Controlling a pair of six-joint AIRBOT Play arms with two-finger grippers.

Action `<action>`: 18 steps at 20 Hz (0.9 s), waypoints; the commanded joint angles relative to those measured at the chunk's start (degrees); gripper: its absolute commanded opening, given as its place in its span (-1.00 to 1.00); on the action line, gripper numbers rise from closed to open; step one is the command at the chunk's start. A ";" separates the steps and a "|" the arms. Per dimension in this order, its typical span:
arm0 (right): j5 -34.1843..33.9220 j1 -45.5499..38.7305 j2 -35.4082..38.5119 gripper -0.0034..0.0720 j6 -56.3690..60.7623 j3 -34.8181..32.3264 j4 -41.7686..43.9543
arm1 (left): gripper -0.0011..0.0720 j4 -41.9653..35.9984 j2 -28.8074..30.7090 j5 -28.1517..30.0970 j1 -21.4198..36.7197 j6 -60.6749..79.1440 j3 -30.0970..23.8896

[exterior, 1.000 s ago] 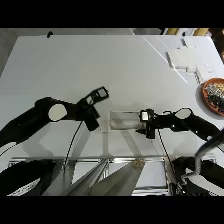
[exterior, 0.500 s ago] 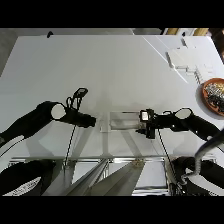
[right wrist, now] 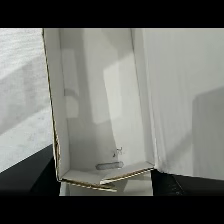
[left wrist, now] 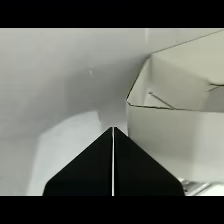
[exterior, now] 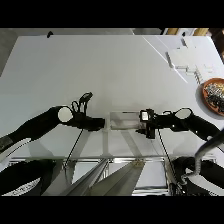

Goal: Fold the box and place the chain.

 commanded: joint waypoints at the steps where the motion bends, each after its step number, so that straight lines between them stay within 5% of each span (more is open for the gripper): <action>1: 0.00 0.00 0.04 0.15 0.00 0.00 0.00 | -0.95 -1.44 3.37 3.96 -1.92 -1.33 0.02; 18: 0.00 0.00 0.04 0.15 0.00 0.00 0.00 | -0.24 -2.49 3.17 4.83 -4.52 -0.98 2.16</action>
